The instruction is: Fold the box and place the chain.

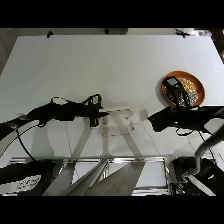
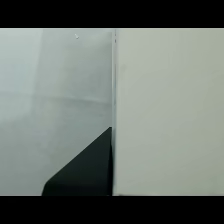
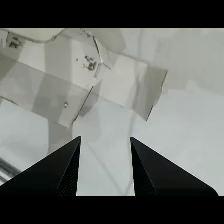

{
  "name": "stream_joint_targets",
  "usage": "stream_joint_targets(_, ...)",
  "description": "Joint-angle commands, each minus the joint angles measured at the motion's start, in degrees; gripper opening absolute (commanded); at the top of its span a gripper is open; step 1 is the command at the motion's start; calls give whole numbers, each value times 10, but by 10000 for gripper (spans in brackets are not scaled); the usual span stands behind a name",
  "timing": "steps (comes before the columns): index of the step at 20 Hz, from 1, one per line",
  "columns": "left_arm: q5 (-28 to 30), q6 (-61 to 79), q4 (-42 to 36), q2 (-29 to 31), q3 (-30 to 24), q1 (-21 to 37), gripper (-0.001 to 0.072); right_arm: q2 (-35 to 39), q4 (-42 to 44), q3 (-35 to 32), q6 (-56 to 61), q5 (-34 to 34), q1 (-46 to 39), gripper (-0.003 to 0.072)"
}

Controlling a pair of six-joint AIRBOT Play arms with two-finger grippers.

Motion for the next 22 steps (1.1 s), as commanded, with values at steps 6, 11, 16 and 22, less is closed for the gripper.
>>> stream_joint_targets(6,-33,22,-1,-8,1,0,0,-3,-1,0,0,-15,0,334)
stream_joint_targets(11,-24,24,14,-8,1,0,0,-3,-1,0,0,-15,0,334)
stream_joint_targets(16,-22,24,14,-8,1,0,0,-3,-1,0,0,-15,0,334)
stream_joint_targets(22,-23,25,14,-8,1,0,10,-3,1,0,-26,-12,0,333)
